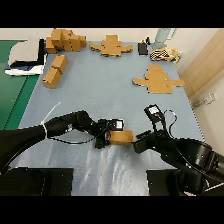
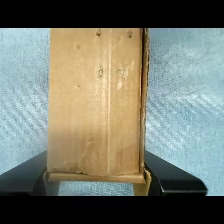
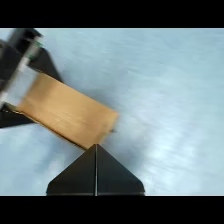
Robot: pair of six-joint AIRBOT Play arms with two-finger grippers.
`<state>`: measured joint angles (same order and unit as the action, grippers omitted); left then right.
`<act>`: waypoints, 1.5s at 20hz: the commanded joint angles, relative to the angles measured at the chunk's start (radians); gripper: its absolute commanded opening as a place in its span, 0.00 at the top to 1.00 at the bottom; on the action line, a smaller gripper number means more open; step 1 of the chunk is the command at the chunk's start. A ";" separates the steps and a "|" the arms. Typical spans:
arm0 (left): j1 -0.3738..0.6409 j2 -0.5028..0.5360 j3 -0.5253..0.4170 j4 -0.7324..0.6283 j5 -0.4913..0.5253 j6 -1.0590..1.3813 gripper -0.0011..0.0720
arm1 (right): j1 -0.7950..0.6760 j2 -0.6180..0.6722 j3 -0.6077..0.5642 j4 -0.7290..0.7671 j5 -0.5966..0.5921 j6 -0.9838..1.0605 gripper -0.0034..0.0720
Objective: Fold the box.
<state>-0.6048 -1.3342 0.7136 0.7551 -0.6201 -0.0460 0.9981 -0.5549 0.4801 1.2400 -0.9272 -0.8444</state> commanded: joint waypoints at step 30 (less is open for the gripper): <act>0.053 0.072 0.073 -0.006 0.011 -0.198 0.27 | -0.649 -0.699 0.443 0.308 -0.146 -0.282 0.95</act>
<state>-0.5800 -1.2900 0.7670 0.7410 -0.6113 -0.1677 0.3492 -1.2526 0.9218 1.5475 -1.0737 -1.1263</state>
